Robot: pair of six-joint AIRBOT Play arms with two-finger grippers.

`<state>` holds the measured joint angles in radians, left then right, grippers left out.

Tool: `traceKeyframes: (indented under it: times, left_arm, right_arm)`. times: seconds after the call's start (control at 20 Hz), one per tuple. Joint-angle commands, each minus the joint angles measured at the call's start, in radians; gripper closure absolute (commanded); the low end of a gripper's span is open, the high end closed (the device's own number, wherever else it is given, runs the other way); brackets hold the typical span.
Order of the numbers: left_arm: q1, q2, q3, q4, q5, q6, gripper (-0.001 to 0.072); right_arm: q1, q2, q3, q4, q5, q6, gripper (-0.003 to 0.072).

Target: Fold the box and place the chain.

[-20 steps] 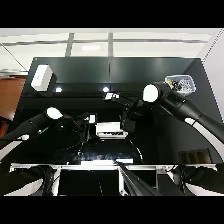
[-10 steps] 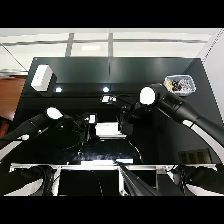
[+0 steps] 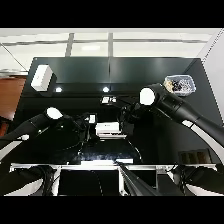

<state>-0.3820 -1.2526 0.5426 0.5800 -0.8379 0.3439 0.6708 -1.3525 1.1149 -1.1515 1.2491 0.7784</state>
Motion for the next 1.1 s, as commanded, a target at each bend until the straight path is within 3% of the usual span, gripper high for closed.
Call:
traceKeyframes:
  times: [0.0,1.05]
  left_arm:
    - [0.000,-0.001,0.000,0.000,0.000,0.000,0.0269]
    - [0.000,-0.001,0.000,0.000,0.000,0.000,0.0269]
  right_arm:
    - [0.000,0.000,0.000,-0.010,-0.001,0.003,0.0416]
    - [0.000,0.000,-0.011,-0.011,0.006,0.019,0.0405]
